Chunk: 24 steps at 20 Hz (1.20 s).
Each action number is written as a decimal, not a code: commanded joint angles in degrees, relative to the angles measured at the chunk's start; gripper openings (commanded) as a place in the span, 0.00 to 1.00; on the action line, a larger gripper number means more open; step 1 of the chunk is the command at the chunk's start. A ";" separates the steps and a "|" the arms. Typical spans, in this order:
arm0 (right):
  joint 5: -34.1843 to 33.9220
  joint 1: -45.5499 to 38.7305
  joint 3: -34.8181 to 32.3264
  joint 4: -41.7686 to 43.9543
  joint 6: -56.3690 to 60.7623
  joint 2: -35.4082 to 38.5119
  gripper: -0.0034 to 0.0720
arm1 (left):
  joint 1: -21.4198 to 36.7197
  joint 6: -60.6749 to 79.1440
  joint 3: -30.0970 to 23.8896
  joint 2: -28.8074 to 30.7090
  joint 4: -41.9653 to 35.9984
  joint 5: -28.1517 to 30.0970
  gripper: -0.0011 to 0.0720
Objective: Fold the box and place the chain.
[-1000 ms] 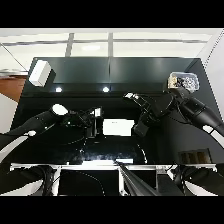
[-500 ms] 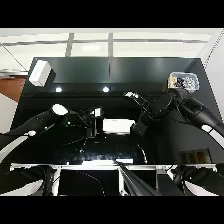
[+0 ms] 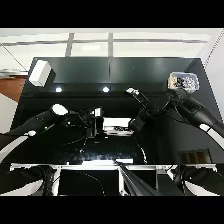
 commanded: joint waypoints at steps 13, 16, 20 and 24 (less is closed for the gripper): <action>-13.53 -0.15 9.42 0.35 1.01 3.17 0.96 | -0.02 0.04 0.04 -0.04 0.04 0.02 0.48; -14.12 -1.51 12.50 2.03 0.98 4.87 0.96 | -0.02 0.04 0.04 -0.04 0.04 0.02 0.48; -11.50 -2.40 12.39 2.47 0.55 2.86 0.96 | -0.02 0.02 0.04 -0.04 0.07 0.02 0.48; -10.99 -2.38 12.31 2.43 -1.11 -3.08 0.96 | -0.02 0.04 0.04 -0.04 0.07 0.02 0.48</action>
